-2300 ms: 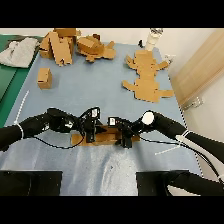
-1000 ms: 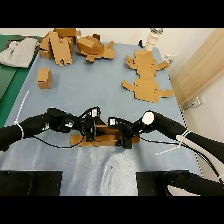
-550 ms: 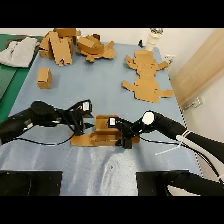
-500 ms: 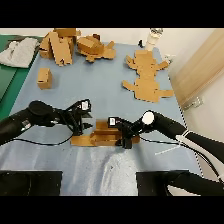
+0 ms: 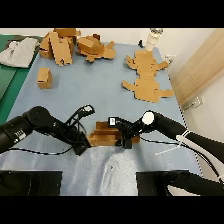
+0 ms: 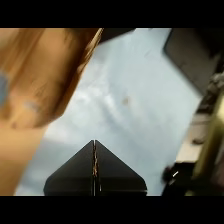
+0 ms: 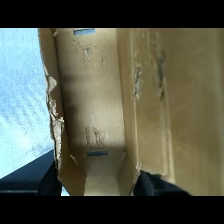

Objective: Fold the box.

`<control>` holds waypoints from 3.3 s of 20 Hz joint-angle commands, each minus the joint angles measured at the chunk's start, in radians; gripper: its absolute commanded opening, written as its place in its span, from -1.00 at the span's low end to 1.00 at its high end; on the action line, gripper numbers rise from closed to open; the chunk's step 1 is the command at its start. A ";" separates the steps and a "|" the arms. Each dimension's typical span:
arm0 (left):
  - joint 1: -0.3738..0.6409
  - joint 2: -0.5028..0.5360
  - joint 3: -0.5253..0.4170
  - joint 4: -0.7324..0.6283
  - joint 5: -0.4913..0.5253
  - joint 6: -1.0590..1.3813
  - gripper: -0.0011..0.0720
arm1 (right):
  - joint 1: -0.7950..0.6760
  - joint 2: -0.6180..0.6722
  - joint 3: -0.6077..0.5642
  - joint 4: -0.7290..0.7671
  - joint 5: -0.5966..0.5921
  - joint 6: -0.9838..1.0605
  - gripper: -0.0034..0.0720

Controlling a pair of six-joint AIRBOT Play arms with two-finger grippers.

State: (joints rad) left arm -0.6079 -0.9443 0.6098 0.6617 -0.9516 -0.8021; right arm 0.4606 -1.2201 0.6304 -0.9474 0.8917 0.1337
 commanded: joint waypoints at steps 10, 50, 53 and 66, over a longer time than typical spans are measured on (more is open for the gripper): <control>0.093 -0.236 0.066 -0.332 0.412 -0.159 -0.94 | 0.001 0.000 0.000 0.001 -0.003 0.000 0.33; 0.094 -0.013 -0.085 0.203 0.035 0.818 -0.35 | 0.001 0.000 0.000 0.024 -0.005 0.001 0.33; 0.115 0.059 -0.183 0.172 0.207 0.881 -0.27 | 0.001 0.000 0.000 0.032 -0.005 0.000 0.33; 0.083 -0.066 -0.162 -0.195 0.315 1.049 0.83 | 0.000 0.000 0.000 0.031 -0.003 0.000 0.33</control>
State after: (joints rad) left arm -0.5049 -1.0039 0.4427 0.4980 -0.6376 0.2363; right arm 0.4603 -1.2205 0.6296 -0.9169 0.8879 0.1341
